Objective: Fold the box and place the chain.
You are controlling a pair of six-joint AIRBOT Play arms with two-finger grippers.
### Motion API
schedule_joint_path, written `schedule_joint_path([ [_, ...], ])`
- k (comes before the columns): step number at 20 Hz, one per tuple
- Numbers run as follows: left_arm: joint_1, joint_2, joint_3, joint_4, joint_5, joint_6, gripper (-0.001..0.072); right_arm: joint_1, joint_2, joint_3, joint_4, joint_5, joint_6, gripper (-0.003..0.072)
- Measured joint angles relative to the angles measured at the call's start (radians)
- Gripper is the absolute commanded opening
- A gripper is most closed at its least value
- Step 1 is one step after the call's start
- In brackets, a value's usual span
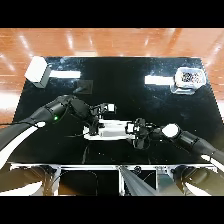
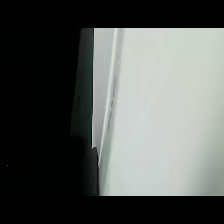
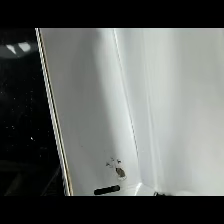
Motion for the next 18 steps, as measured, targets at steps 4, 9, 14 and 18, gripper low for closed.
schedule_joint_path([
  [4, 0.000, 0.000, 0.015, 0.006, 0.019, -0.071, 0.0395, 0.000, -0.001, 0.000, 0.002, 0.000, 0.000, 0.0495],
  [9, 0.002, 0.005, 0.068, 0.008, 0.071, -0.133, 0.0394, 0.000, -0.001, 0.000, 0.001, -0.001, 0.000, 0.0494],
  [14, 0.022, 0.023, 0.106, 0.066, 0.148, -0.248, 0.0394, 0.000, -0.001, 0.000, -0.002, -0.001, 0.000, 0.0495],
  [18, 0.073, 0.060, 0.115, 0.141, 0.259, -0.379, 0.0390, 0.000, -0.001, 0.000, -0.002, -0.001, 0.000, 0.0494],
])
